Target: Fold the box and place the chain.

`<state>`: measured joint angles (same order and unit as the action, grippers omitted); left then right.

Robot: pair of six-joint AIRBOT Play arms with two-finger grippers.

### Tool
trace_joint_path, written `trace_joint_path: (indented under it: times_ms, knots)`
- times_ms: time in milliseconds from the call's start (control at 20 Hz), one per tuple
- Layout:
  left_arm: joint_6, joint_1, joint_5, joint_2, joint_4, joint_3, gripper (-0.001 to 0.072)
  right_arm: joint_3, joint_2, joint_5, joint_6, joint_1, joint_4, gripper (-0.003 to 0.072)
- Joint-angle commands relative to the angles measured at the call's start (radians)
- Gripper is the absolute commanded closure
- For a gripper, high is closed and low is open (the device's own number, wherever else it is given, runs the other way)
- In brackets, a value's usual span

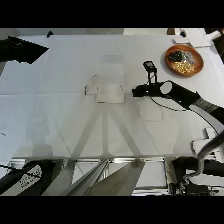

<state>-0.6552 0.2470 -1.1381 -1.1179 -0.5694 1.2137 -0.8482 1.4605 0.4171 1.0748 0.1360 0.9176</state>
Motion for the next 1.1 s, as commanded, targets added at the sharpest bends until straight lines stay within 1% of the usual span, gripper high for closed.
trace_joint_path:
  times_ms: [0,600,700,850,1050]
  knots:
    - [0.0,0.001,0.0,0.0,0.0,0.0,0.0008,0.001,0.0,0.017,0.005,0.0,0.001,0.0678]
    - [0.0,0.0,0.0,0.0,0.001,0.0,0.0008,0.001,0.0,0.017,0.005,0.0,0.002,0.0678]
    - [0.0,0.001,0.0,0.0,0.032,0.0,0.0008,0.001,0.0,0.017,0.005,0.0,0.002,0.0678]
    - [-0.004,0.0,-0.042,0.0,0.067,0.0,0.0008,0.001,0.0,0.017,0.005,0.0,0.002,0.0678]
    - [-0.026,0.0,-0.043,0.0,0.067,0.0,0.001,0.001,0.0,0.017,0.005,0.0,0.002,0.0678]
